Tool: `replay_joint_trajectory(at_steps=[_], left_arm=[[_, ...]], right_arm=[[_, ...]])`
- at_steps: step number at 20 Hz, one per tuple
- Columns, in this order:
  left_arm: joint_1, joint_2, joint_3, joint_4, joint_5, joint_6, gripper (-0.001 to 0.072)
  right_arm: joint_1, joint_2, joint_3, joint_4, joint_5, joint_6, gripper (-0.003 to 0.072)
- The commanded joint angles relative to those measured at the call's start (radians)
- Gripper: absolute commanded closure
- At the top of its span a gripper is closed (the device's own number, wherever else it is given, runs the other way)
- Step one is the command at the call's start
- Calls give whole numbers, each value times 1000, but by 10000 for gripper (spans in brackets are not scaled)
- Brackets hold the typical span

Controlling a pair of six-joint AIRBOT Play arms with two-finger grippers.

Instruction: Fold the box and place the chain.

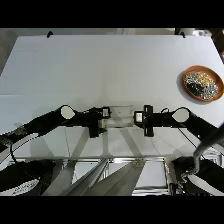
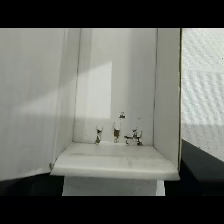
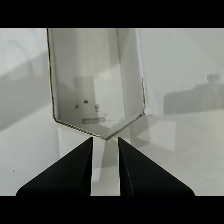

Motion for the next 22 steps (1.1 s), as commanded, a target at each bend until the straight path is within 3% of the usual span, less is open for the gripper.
replay_joint_trajectory(at_steps=[1,7,9,22], left_arm=[[0,0,-1,0,0,0,502],[0,0,-1,0,0,0,502],[0,0,-1,0,0,0,502],[0,0,-1,0,0,0,502]], right_arm=[[56,-6,0,6,-49,0,527],[72,-23,0,23,-84,1,534],[72,-26,0,69,-97,1,580],[111,-58,0,111,-119,0,581]])
